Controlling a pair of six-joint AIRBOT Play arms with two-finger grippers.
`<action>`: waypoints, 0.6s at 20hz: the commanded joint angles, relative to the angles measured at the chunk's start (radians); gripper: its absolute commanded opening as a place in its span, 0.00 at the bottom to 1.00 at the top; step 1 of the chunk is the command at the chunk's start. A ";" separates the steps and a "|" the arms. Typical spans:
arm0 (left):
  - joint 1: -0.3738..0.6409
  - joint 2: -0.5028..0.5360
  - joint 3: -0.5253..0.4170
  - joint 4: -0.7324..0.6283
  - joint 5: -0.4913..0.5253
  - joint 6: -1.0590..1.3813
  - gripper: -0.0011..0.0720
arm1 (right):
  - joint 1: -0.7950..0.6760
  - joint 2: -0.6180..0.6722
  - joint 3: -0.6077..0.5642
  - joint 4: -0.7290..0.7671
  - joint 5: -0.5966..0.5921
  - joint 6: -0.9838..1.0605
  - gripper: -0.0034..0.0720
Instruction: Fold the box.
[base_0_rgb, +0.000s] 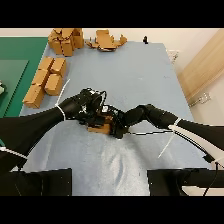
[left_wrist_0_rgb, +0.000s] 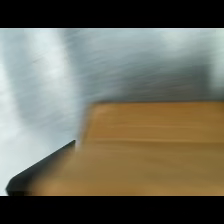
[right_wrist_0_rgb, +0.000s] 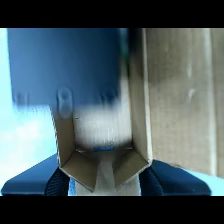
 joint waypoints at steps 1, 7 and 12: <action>0.011 0.005 0.001 -0.061 0.048 0.072 0.59 | 0.001 0.000 -0.001 0.001 -0.015 0.002 0.06; 0.088 0.065 -0.022 -0.090 0.086 0.147 0.59 | 0.001 0.000 -0.001 0.001 -0.016 0.002 0.06; 0.216 0.161 -0.153 -0.285 0.149 0.351 0.59 | 0.001 0.000 -0.001 0.001 -0.016 0.002 0.06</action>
